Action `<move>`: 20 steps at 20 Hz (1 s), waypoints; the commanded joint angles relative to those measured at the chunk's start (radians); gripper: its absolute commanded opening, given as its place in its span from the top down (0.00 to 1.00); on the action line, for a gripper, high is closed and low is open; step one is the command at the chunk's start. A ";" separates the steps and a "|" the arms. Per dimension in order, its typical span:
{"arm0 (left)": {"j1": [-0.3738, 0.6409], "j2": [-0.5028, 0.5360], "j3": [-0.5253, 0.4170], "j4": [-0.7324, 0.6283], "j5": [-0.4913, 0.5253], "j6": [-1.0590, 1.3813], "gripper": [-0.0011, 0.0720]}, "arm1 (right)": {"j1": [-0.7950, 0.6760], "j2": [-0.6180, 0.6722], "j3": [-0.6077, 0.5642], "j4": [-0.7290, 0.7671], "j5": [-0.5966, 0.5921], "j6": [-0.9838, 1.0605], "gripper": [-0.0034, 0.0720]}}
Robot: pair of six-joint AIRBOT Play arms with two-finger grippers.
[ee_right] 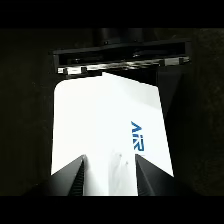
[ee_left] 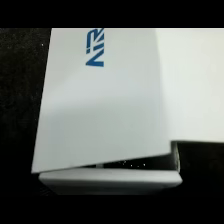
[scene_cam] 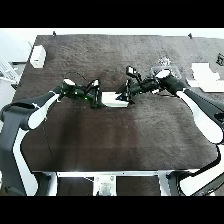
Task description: Fold the box and place the chain.
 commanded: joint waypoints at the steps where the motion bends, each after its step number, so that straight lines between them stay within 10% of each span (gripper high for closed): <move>1: 0.000 0.000 0.000 0.000 0.000 0.001 0.67 | 0.001 -0.001 -0.001 -0.053 0.001 -0.009 0.48; 5: 0.000 0.000 0.000 0.000 0.000 0.001 0.67 | 0.001 -0.001 0.000 -0.087 0.001 -0.008 0.62; 6: 0.000 0.000 0.000 0.000 0.000 0.001 0.67 | 0.001 -0.001 0.000 -0.087 0.003 -0.004 0.60; 8: 0.000 0.000 0.000 0.000 0.000 0.001 0.67 | 0.002 0.000 0.005 -0.087 0.025 -0.004 0.26; 20: 0.000 0.000 0.000 0.000 0.000 0.001 0.67 | 0.048 0.000 0.007 -0.151 -0.119 -0.006 0.27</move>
